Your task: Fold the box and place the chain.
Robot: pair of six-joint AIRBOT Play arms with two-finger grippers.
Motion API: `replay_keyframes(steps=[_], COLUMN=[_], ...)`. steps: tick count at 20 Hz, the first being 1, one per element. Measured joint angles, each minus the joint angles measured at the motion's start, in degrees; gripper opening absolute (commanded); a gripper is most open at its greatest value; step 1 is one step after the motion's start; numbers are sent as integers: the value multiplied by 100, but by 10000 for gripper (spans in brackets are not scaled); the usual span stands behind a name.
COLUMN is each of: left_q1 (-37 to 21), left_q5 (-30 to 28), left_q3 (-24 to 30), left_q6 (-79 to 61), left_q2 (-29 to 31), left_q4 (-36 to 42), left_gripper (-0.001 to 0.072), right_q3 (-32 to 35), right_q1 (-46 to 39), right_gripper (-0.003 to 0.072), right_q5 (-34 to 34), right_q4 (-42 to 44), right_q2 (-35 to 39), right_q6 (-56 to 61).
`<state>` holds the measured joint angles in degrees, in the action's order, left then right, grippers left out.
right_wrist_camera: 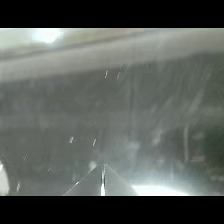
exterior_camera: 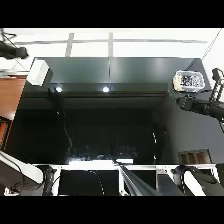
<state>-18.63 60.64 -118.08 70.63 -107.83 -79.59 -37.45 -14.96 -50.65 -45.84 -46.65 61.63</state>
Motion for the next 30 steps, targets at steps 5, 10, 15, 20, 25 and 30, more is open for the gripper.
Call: replay_keyframes(steps=[5, 10, 15, 20, 25, 30], left_q1=[295, 1342, 1989, 2083, 2096, 2100], left_q5=[282, -907, -2857, -3342, -3467, -3512], left_q3=[1132, 4728, 8203, 9121, 9307, 9344], left_q6=[551, 588, 595, 612, 610, 612], left_q2=[2100, 4721, 6800, 7525, 7678, 7713], left_q4=[214, 337, 354, 378, 398, 400], left_gripper=[25, 25, 27, 28, 28, 28], right_q3=[-57, -66, 157, 260, 284, 286], right_q1=[103, 608, 1003, 1058, 1071, 1075], right_gripper=[19, 18, 19, 19, 19, 19], right_q5=[697, 1375, 2146, 2415, 2483, 2498], right_q4=[317, 435, 37, -160, -205, -219], right_q2=[0, -31, -280, -365, -382, -382], right_q6=[-1137, -1864, -2223, -2302, -2326, -2328])
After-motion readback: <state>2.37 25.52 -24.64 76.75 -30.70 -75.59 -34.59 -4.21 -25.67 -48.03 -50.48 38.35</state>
